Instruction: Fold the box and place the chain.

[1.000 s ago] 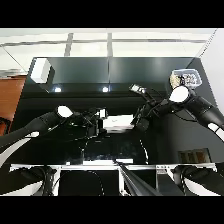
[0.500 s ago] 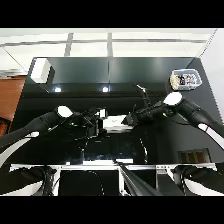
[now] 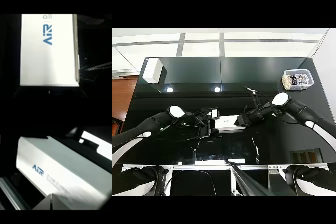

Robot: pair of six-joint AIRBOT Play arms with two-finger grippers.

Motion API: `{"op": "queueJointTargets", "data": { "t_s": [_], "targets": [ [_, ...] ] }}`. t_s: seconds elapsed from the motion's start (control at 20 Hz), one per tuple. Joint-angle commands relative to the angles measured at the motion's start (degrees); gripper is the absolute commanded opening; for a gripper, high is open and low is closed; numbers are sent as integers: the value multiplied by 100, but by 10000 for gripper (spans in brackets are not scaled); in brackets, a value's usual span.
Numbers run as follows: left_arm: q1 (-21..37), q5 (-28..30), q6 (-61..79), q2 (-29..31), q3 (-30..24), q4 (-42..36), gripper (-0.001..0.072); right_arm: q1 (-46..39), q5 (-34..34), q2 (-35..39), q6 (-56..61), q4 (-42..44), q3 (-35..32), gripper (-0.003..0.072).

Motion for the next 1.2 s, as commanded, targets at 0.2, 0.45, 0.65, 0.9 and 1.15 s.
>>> {"op": "queueJointTargets", "data": {
  "t_s": [0.2, 0.45, 0.65, 0.9, 1.15],
  "targets": [
    [9, -4, -772, 332, 7, 280, 706, -1414, 1460, 1725, 382, -914, 310, 13],
    [-22, -911, -2409, 1117, 479, 1228, 704, -2245, 1993, 2527, 564, -1543, 306, 13],
    [-393, -997, -2929, 739, 1346, 1178, 702, -2256, 1609, 2553, 564, -1515, 269, 13],
    [-603, -1539, -3453, -503, 2487, 1196, 704, -2256, 1545, 2553, 560, -1508, 269, 14],
    [-715, -1838, -3477, -1082, 2802, 1307, 713, -2256, 1545, 2553, 555, -1521, 269, 14]
  ]
}}
